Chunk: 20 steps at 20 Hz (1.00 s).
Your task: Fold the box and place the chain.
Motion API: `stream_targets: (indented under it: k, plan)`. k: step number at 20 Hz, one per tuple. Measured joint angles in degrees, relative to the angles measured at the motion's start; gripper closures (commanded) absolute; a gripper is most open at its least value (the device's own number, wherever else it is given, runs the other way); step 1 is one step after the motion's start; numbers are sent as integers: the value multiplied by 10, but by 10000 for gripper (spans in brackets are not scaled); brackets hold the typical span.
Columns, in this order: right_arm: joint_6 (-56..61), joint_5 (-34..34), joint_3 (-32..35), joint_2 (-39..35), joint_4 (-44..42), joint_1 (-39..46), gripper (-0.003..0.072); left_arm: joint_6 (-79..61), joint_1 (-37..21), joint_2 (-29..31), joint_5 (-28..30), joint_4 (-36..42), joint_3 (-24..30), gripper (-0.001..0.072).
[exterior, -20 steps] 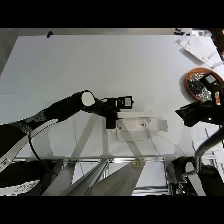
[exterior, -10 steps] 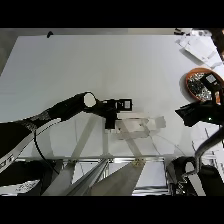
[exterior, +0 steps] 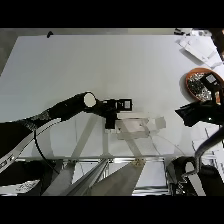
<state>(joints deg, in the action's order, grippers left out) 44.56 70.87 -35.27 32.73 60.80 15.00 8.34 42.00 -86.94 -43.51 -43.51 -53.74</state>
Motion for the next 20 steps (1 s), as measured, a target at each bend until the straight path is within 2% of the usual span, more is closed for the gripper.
stream_targets:
  k: [20]
  plan:
    - [-15,-35,0,0,0,0,385,0,0,0,-25,-10,0,697]
